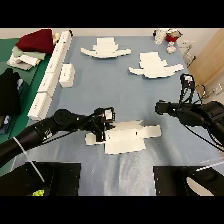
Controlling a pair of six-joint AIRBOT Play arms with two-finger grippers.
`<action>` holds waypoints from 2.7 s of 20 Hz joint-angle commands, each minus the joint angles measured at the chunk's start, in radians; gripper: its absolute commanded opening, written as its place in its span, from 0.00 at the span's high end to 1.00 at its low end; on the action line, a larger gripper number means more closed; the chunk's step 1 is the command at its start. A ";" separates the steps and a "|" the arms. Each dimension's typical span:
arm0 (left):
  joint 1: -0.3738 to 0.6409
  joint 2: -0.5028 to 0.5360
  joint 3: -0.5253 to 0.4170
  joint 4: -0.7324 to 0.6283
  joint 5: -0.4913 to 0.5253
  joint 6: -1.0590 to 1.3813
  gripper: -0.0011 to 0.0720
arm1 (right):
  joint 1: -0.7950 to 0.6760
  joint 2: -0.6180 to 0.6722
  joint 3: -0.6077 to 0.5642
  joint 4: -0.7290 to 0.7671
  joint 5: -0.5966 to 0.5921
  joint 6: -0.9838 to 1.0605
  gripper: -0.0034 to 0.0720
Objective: Fold the box.
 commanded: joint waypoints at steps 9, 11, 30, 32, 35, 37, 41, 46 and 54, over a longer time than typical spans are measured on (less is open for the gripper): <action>0.096 -0.144 0.084 -0.038 -0.239 0.010 0.97 | 0.008 -0.054 -0.002 0.030 0.002 0.000 0.25; 0.096 -0.158 0.084 -0.038 -0.239 0.011 0.97 | 0.008 -0.054 -0.002 0.031 0.002 0.000 0.25; 0.096 -0.182 0.083 -0.015 -0.299 0.006 0.97 | 0.015 0.000 0.001 0.360 -0.240 -0.241 0.95; 0.096 -0.182 0.083 -0.015 -0.299 0.006 0.97 | 0.054 0.055 0.001 0.379 -0.329 -0.243 0.95; 0.096 -0.182 0.083 -0.015 -0.299 0.005 0.97 | 0.199 0.138 0.000 0.433 -0.459 -0.238 0.95; 0.095 -0.182 0.083 -0.015 -0.301 0.006 0.97 | 0.362 0.176 -0.005 0.441 -0.502 -0.180 0.95; 0.095 -0.182 0.083 -0.015 -0.301 0.006 0.97 | 0.784 0.192 -0.047 0.354 -0.449 -0.171 0.95; 0.096 -0.182 0.083 -0.015 -0.300 0.006 0.97 | 1.017 0.054 -0.067 -0.080 -0.382 -0.183 0.02; 0.096 -0.182 0.083 -0.015 -0.300 0.006 0.97 | 1.016 -0.161 -0.066 -0.202 -0.275 -0.165 0.02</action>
